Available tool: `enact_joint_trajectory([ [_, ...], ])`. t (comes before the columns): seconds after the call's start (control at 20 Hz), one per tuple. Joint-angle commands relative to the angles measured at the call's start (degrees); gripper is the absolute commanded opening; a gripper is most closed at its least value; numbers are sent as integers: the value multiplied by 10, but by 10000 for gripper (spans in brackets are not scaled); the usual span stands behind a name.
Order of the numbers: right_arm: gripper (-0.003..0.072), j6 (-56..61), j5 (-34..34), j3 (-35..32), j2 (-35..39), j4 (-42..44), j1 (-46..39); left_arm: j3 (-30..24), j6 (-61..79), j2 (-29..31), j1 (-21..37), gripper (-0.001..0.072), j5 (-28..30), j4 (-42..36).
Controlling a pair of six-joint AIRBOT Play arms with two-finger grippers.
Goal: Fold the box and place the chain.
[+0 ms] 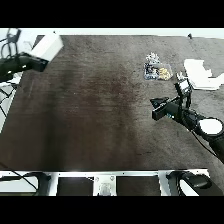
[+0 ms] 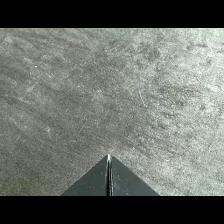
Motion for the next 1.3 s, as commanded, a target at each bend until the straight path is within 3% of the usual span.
enact_joint_trajectory([
  [0.0, 9, 0, -2, 0, 0, 0, 0, -45, -36, 3, 73, 14, 76, 10],
  [0.15, 9, 0, -6, -3, 0, 0, 0, -73, -41, -19, 97, 15, 118, 10],
  [0.45, 9, 0, -28, -17, 0, 0, 0, -73, -24, -106, 100, 16, 183, 10],
  [0.65, 9, 0, -28, -17, 0, 1, 0, -73, 37, -130, 100, 16, 223, 7],
  [0.75, 9, 0, -28, -17, 0, 1, 0, -58, 39, -146, 100, 16, 213, 7],
  [0.9, 9, 0, -28, -17, 0, 1, 0, -5, 49, -181, 100, 16, 148, 3],
  [1.2, 9, 0, -28, -17, 0, 1, 0, 2, 45, -186, 100, 21, 189, -12],
  [1.25, 9, 0, -28, -17, 0, 2, 0, 2, 45, -187, 100, 186, 188, -12],
])
